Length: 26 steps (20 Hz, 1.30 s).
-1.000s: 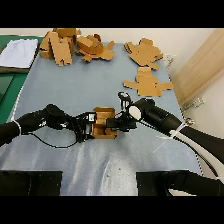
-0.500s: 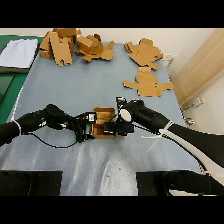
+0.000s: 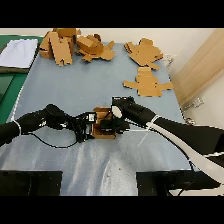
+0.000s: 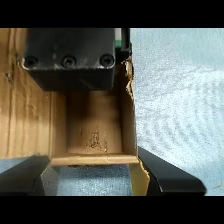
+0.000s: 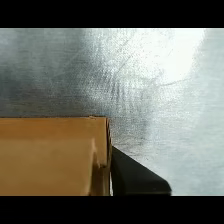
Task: Fold the box.
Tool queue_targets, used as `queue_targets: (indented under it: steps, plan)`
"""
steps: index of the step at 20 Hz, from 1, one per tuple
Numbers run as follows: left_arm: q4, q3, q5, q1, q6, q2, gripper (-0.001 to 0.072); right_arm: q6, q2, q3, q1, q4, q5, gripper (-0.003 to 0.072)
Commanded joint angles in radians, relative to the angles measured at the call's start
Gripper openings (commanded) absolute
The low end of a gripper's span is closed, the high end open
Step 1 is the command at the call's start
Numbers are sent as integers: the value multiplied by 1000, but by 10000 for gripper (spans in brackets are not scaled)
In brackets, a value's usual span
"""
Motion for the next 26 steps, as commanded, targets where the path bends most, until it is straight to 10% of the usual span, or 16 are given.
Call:
queue_targets:
  steps: [1,7,11,16,26]
  plan:
    - [0,1,1,0,0,0,406,18,-22,13,1,-34,62,308]
    - [0,1,0,0,0,-1,406,16,-23,13,1,-61,69,33]
    - [0,1,1,0,0,0,406,-13,-28,13,1,-60,65,6]
    - [0,1,0,0,0,0,406,-14,-22,13,0,-60,62,398]
    - [0,1,0,0,0,0,406,-10,135,38,-9,-23,87,408]
